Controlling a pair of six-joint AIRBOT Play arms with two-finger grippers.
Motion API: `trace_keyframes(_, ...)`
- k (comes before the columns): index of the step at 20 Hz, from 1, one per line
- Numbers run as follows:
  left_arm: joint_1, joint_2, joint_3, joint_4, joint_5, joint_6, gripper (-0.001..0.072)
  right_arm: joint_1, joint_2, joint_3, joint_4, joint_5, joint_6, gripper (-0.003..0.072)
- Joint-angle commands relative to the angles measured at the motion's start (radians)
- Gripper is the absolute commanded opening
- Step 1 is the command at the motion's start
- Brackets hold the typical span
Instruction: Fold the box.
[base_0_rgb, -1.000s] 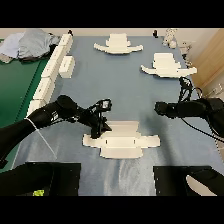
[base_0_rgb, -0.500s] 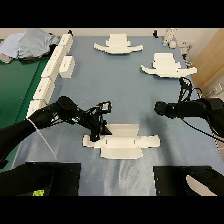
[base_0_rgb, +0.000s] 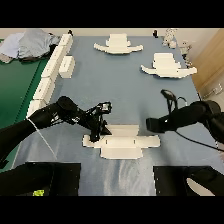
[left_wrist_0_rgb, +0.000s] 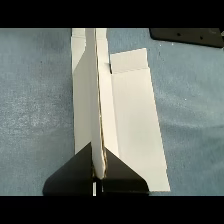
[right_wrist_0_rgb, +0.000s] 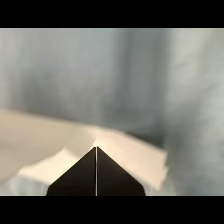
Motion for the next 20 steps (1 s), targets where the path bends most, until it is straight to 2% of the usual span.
trace_keyframes(1, 0.000, 0.001, 0.000, 0.001, -0.001, 0.001, 0.0015, 0.261, 0.093, -0.022, 0.015, -0.112, -0.003, 0.0002)
trace_keyframes(3, 0.000, 0.001, 0.000, 0.001, -0.001, 0.001, 0.0015, 0.446, 0.140, -0.059, -0.033, -0.031, -0.060, 0.0005)
trace_keyframes(4, 0.000, 0.001, 0.000, 0.001, -0.001, 0.001, 0.0015, 0.536, 0.144, -0.079, -0.043, 0.009, -0.173, 0.0146)
trace_keyframes(5, 0.000, 0.001, 0.000, 0.001, -0.001, 0.001, 0.0015, 0.607, 0.134, -0.096, -0.074, 0.051, -0.261, 0.0493)
trace_keyframes(6, 0.000, 0.001, 0.000, 0.001, -0.001, 0.001, 0.0015, 0.669, 0.108, -0.107, -0.137, 0.088, -0.335, 0.0620)
trace_keyframes(9, 0.000, 0.001, 0.000, 0.001, -0.001, 0.001, 0.0015, 0.746, -0.023, -0.109, -0.376, 0.149, -0.363, 0.0652)
trace_keyframes(12, 0.000, 0.001, 0.000, 0.001, -0.001, 0.001, 0.0015, 0.755, -0.118, -0.108, -0.473, 0.230, -0.362, 0.0652)
trace_keyframes(14, 0.000, 0.001, 0.000, 0.001, -0.001, 0.001, 0.0016, 0.755, -0.136, -0.101, -0.499, 0.256, -0.337, 0.0652)
trace_keyframes(16, 0.000, 0.001, 0.000, 0.001, -0.001, 0.001, 0.0016, 0.755, -0.134, -0.084, -0.553, 0.251, -0.219, 0.0652)
trace_keyframes(20, 0.000, 0.001, 0.000, 0.001, -0.001, 0.001, 0.0015, 0.755, -0.086, -0.034, -0.578, 0.182, -0.026, 0.0652)
